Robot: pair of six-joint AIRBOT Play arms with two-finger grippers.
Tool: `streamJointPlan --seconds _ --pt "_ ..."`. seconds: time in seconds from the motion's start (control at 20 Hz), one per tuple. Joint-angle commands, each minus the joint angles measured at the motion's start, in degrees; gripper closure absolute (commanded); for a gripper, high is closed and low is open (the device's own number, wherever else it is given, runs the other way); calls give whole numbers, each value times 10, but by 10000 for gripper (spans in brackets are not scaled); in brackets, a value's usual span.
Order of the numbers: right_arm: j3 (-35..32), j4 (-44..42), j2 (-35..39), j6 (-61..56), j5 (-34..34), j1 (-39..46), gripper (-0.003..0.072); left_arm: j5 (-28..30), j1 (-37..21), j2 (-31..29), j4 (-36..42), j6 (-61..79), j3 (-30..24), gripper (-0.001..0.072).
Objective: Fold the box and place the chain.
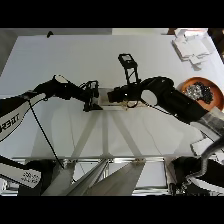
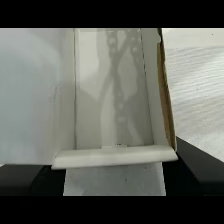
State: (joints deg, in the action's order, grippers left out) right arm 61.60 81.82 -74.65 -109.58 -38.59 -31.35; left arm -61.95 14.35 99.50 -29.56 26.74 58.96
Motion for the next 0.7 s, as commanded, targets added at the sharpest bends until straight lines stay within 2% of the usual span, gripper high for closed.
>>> streamJointPlan --seconds 0.0,0.25,0.65 --pt "3 -45 -35 -15 91 -5 677 0 0 0 0 0 0 432" --pt "17 -56 -54 -6 129 -5 677 0 0 0 0 0 0 432" --pt "17 57 -54 21 61 -4 676 0 0 0 0 0 0 432"
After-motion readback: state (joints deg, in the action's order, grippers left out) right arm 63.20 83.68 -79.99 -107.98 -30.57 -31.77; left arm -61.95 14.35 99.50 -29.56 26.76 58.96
